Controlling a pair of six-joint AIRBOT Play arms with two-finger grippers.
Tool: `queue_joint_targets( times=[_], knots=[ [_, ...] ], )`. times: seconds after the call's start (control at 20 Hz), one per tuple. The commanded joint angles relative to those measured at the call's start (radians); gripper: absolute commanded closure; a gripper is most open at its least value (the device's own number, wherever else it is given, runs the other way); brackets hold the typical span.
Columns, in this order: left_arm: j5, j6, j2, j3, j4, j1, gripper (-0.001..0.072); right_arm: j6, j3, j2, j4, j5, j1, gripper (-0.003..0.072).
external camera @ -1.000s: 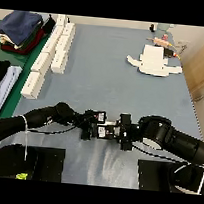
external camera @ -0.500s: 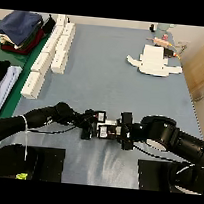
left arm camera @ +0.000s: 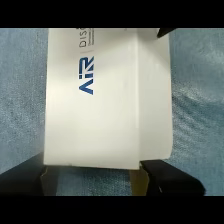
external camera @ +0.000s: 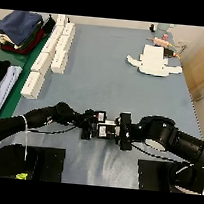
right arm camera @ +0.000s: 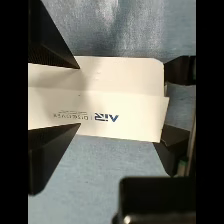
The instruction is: Fold the box.
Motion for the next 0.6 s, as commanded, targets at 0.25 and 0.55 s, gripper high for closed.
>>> queue_joint_targets(
  times=[0.25, 0.55],
  knots=[
    [0.0, 0.0, 0.0, 0.001, 0.0, 0.0, 0.0189, 0.001, 0.003, 0.01, -0.092, -0.026, 0.001, 0.0146],
    [0.0, 0.0, 0.0, 0.001, 0.0, 0.0, 0.0189, 0.001, 0.003, 0.047, -0.095, -0.027, 0.001, 0.0146]
  ],
)
